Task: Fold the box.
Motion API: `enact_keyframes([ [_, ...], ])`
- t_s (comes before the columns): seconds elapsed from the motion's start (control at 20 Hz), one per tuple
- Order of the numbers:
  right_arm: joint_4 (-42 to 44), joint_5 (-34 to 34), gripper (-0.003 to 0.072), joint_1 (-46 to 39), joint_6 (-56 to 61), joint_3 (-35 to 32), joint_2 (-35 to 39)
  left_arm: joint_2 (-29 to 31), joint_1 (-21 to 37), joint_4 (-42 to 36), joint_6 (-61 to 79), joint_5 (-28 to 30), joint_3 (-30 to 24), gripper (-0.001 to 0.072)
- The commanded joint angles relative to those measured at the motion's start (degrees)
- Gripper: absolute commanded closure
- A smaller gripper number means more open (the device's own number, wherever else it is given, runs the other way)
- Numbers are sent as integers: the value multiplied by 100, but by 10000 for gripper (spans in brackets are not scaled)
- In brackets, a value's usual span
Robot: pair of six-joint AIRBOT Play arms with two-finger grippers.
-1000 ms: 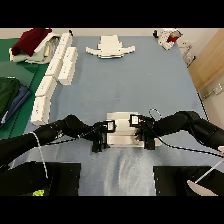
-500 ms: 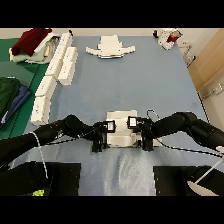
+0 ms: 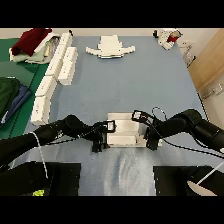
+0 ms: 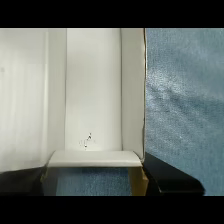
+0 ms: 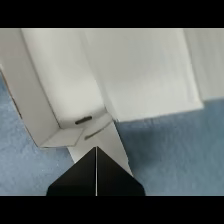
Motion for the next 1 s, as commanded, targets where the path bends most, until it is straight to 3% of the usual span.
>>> enact_keyframes([
  [0.0,-953,-708,683,-286,2221,219,17,2,-4,2,2,2,-4,272],
  [0.15,-1443,-1161,684,-1250,3582,308,17,2,-4,2,2,2,-4,272],
  [0.25,-1281,-1432,684,-2245,3829,308,15,4,-4,2,2,2,-4,271],
  [0.45,258,-1709,684,-4343,3593,221,-129,4,-4,2,2,2,-4,272],
  [0.55,881,-1720,684,-4979,3425,66,-328,4,-4,2,2,2,-4,272],
  [0.65,1537,-1838,684,-5224,3069,-68,-603,4,-4,4,2,2,-4,272],
  [0.95,2291,-1775,684,-5202,2433,-503,-1285,4,-4,2,2,0,-4,272],
])
